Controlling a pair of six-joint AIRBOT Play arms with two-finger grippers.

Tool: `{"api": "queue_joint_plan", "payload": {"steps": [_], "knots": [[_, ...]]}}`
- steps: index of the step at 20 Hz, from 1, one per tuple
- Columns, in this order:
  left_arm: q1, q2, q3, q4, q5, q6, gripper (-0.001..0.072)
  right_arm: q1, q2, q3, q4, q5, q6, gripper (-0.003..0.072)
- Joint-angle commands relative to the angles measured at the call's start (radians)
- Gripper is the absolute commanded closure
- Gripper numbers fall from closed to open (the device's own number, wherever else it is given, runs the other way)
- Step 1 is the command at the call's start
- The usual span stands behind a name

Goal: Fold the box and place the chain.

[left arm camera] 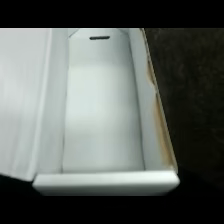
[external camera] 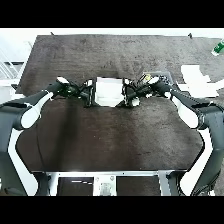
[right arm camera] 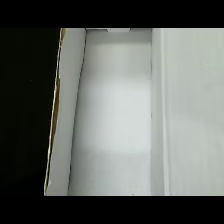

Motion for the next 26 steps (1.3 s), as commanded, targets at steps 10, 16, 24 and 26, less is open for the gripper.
{"api": "queue_joint_plan", "payload": {"steps": [10, 16, 24, 26], "knots": [[0.015, -0.006, 0.0, -0.028, -0.019, -0.023, 0.0, -0.002, 0.0, 0.0, -0.005, -0.002, 0.001, 0.0263], [0.013, -0.006, 0.0, -0.007, 0.026, -0.047, 0.0, -0.002, 0.0, 0.0, -0.005, -0.002, 0.001, 0.0263], [-0.013, -0.008, 0.0, 0.021, 0.066, -0.054, 0.0, -0.002, 0.0, 0.0, -0.005, -0.002, 0.001, 0.0263], [-0.013, -0.008, 0.0, 0.014, 0.063, -0.051, 0.0001, -0.002, 0.0, 0.0, -0.005, -0.002, 0.001, 0.0263]]}}
